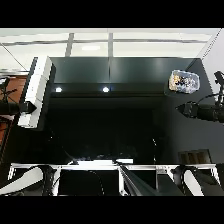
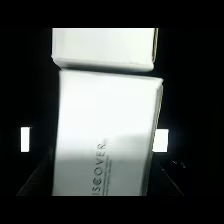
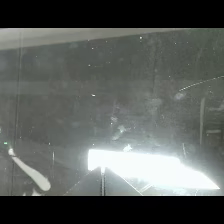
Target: Fold the box and place the chain.
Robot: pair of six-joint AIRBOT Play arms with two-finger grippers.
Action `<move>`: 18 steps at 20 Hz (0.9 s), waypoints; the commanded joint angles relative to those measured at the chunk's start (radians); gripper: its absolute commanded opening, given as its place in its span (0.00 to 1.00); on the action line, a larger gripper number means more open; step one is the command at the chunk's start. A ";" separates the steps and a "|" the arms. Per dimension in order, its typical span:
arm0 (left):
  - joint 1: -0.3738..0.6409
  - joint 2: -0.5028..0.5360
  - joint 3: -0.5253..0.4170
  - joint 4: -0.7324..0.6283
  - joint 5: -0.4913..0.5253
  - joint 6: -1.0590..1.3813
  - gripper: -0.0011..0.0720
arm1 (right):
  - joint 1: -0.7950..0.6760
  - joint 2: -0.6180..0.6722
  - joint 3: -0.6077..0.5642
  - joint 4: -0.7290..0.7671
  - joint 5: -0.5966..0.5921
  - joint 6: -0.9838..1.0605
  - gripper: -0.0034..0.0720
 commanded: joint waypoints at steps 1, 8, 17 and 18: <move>-0.014 0.006 0.039 -0.026 0.023 0.016 0.99 | 0.001 0.001 0.000 0.000 -0.003 0.001 0.07; -0.168 0.226 0.167 -0.246 -0.156 0.017 0.13 | 0.063 0.001 0.014 -0.012 0.018 -0.153 0.07; -0.523 0.618 -0.388 -0.285 0.272 0.021 0.05 | 0.199 0.012 -0.230 -0.079 -0.670 -0.267 0.07; -0.523 0.623 -0.393 -0.284 0.265 0.021 0.05 | 0.199 0.012 -0.230 -0.078 -0.652 -0.266 0.07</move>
